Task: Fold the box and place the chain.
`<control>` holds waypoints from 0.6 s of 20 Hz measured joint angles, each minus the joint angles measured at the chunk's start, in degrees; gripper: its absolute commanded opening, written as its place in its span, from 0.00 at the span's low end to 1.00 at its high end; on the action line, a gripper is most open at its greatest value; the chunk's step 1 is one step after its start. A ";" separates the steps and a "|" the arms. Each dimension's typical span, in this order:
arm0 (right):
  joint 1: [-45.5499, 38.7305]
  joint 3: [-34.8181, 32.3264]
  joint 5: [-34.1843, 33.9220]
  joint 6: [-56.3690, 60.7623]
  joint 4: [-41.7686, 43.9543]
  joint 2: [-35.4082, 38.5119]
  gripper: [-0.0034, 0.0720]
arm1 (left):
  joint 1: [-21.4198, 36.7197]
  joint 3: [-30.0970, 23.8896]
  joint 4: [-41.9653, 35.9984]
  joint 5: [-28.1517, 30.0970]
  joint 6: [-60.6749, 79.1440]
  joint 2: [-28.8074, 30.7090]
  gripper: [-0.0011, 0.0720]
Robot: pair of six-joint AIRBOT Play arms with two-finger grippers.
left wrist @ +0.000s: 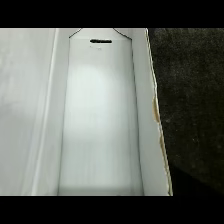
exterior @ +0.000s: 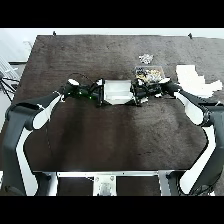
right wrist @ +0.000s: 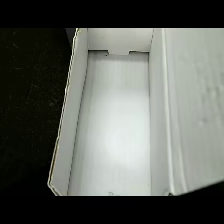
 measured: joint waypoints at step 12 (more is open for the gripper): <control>0.02 -0.02 0.02 0.02 -0.02 0.00 0.90 | 0.00 0.00 -0.02 0.02 0.00 0.00 0.58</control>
